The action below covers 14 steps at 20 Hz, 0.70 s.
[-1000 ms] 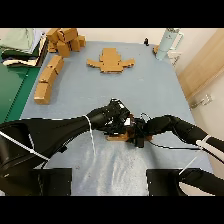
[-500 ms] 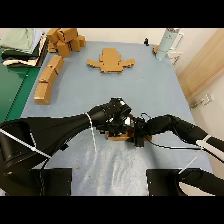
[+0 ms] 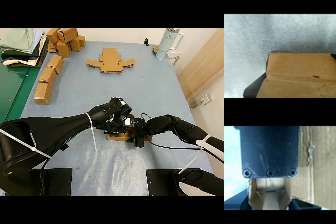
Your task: Fold the box.
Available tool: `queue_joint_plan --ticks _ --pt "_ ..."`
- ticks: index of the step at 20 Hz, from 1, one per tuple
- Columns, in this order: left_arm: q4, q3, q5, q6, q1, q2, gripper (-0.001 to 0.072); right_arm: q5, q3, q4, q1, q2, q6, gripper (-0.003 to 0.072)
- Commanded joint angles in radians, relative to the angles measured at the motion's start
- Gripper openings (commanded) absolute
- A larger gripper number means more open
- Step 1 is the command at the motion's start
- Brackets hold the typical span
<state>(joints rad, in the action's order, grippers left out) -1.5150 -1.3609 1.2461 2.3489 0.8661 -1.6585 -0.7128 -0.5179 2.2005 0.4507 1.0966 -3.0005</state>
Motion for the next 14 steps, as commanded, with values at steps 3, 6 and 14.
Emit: queue_joint_plan --ticks 3,6,14 --pt "-0.001 -0.001 0.048 0.0 -0.001 0.0 0.0396 0.001 0.0 0.003 0.0 0.0 -0.002 0.056" --pt "0.0 -0.001 0.062 0.001 -0.001 0.0 0.0396 0.001 0.0 0.003 0.0 0.0 -0.001 0.056" --pt "-0.001 0.0 -0.028 0.009 -0.001 -0.001 0.0228 0.001 0.0 0.003 0.0 0.0 -0.002 0.056"
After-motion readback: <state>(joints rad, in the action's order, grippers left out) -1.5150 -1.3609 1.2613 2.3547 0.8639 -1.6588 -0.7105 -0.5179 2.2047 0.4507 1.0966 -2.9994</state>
